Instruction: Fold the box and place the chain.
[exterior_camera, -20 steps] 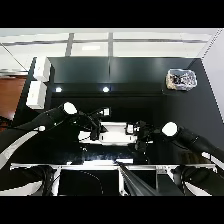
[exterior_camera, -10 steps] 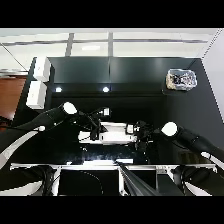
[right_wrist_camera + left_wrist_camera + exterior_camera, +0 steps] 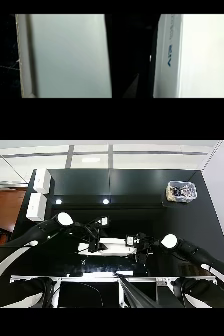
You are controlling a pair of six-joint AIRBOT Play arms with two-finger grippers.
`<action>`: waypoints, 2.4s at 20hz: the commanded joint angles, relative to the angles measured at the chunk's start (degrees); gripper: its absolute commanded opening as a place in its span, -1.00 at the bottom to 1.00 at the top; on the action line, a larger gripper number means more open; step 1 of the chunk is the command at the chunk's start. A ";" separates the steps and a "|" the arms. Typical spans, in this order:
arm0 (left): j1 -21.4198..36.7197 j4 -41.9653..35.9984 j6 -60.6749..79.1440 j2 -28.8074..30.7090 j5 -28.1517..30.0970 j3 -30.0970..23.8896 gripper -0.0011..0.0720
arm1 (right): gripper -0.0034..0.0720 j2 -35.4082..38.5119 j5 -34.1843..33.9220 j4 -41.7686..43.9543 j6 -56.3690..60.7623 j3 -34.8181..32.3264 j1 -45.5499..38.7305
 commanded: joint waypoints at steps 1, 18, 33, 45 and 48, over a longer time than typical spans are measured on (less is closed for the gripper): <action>2.12 7.61 -13.40 4.26 -6.01 0.07 0.79 | 0.32 0.04 0.04 -0.02 0.04 -0.02 0.04; 4.11 -29.73 -13.29 16.61 4.48 -13.66 -0.91 | 0.31 0.02 0.02 -0.02 0.04 -0.02 0.04; -1.62 -27.76 -4.00 4.13 19.82 -13.60 -0.90 | -0.26 0.02 0.07 -0.02 0.04 -0.02 0.04; 11.23 -3.61 -16.09 21.14 8.90 -13.99 0.86 | -0.26 0.02 0.07 0.00 0.07 -0.02 0.04; 13.86 8.33 -14.36 22.45 0.87 -16.04 0.95 | -0.26 0.02 0.07 0.00 0.07 -0.02 0.04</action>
